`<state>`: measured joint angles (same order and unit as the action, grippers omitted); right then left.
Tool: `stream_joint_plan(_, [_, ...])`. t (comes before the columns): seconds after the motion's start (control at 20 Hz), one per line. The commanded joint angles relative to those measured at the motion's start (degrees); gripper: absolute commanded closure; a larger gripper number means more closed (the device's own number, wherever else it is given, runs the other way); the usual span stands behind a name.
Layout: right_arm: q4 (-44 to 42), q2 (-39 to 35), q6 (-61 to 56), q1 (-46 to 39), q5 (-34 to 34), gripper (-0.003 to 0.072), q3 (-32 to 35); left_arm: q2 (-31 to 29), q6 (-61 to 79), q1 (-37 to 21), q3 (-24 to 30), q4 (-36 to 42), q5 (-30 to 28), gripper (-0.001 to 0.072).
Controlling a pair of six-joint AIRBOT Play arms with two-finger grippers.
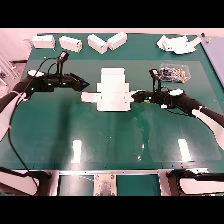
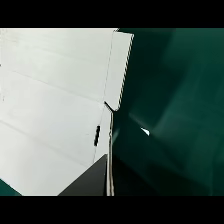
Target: Fold the box and place the chain.
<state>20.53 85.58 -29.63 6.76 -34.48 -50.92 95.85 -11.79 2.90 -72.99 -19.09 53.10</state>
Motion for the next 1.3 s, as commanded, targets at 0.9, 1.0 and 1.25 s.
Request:
stream_joint_plan(0.9, [0.55, 0.11, 1.64, 0.31, -0.79, 0.0682, 0.07, 18.58, -7.72, 5.16, -18.45, -1.51, 8.02, 0.0098])
stream_joint_plan(1.0, [0.70, 0.11, 1.66, 0.33, -1.11, 0.0682, 0.09, 19.61, -7.69, 5.16, -18.53, -1.53, 8.15, 0.0121])
stream_joint_plan(1.25, [0.70, 0.11, 1.84, 0.33, -1.11, 0.0682, 0.07, 21.42, -7.21, 5.16, -20.28, -1.38, 8.79, 0.0141])
